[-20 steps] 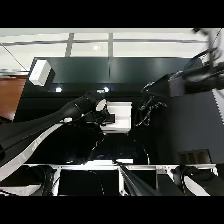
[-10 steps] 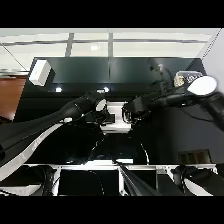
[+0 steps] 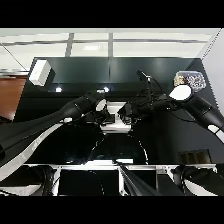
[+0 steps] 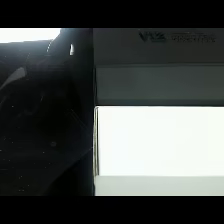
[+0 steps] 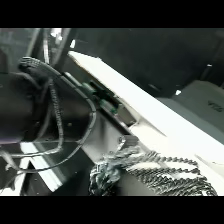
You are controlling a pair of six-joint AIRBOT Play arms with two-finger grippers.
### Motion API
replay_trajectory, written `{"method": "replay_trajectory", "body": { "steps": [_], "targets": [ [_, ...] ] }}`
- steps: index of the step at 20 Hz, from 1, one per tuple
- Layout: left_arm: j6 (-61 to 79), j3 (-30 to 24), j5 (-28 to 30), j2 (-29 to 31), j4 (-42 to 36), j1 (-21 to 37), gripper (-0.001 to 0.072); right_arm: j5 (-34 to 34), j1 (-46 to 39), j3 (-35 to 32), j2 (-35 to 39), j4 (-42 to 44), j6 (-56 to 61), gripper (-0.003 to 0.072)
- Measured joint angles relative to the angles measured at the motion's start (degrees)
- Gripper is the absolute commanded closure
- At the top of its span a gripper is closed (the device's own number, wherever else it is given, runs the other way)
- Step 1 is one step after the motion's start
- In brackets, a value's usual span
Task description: Fold the box and place the chain.
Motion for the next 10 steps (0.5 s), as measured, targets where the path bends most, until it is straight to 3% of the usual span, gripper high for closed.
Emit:
{"method": "replay_trajectory", "body": {
  "steps": [6,7,8,10],
  "targets": [
    [0.0,0.0,-0.3,0.0,0.0,0.0,0.0682,6.4,-9.7,-0.3,4.0,-4.9,-0.1,0.0306],
    [0.0,0.0,-0.4,0.0,0.0,0.0,0.0682,6.7,-11.6,-0.9,5.3,-7.7,-0.8,0.0174],
    [0.0,0.0,-0.5,0.0,0.0,0.0,0.0682,6.8,-13.4,-2.0,6.6,-10.6,-2.5,-0.0027],
    [-0.1,0.0,-1.3,0.0,0.0,0.0,0.0682,5.5,-15.3,-5.2,8.0,-14.4,-7.8,-0.0027]
  ]
}}
